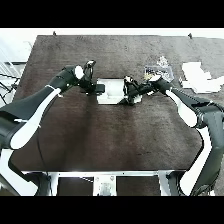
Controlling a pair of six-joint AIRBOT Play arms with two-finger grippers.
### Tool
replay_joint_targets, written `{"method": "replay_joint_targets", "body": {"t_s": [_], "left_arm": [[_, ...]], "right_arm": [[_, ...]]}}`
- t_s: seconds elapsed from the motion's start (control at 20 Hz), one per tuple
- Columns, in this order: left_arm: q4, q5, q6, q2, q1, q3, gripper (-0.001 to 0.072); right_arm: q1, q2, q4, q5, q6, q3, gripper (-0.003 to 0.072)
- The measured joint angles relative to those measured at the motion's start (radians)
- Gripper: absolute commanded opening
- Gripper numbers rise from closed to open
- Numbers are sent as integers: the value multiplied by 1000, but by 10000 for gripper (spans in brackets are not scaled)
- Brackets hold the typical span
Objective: Fold the box and place the chain.
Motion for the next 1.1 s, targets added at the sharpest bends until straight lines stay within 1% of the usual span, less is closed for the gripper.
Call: {"method": "replay_joint_targets", "body": {"t_s": [0.25, 0.8, 0.9, 1.1], "left_arm": [[42, -11, -41, -2, -3, 0, 323], [95, 3, -117, -6, -30, 10, 323], [109, -17, -142, -15, -31, 29, 323], [145, -109, -189, -61, -32, 109, 323]], "right_arm": [[0, 0, 0, 1, 0, 0, 573], [0, 0, 0, 0, 0, 0, 573], [0, 0, 0, 0, 0, 0, 573], [0, 0, 0, 0, 0, 0, 573]]}}
